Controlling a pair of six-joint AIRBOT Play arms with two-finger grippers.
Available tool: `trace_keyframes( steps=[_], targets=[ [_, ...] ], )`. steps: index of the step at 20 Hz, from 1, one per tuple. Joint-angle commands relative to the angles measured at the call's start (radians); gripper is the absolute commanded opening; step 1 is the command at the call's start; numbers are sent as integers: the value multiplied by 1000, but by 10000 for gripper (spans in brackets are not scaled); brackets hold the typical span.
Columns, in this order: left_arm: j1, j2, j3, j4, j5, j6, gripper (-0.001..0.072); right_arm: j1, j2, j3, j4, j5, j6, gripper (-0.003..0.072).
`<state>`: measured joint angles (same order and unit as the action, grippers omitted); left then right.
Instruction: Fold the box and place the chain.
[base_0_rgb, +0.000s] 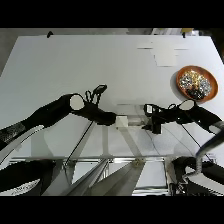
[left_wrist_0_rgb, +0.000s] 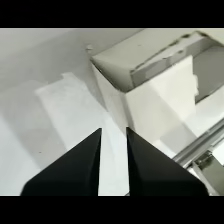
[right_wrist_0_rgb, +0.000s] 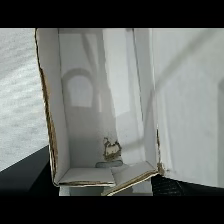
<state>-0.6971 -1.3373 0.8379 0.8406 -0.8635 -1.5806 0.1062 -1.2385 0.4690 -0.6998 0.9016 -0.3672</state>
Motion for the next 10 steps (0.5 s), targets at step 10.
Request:
trace_keyframes(
  steps=[10],
  targets=[
    [-31, 10, 1, -40, 42, 10, 292, 0, 0, 0, 0, 0, 0, 404]
  ],
)
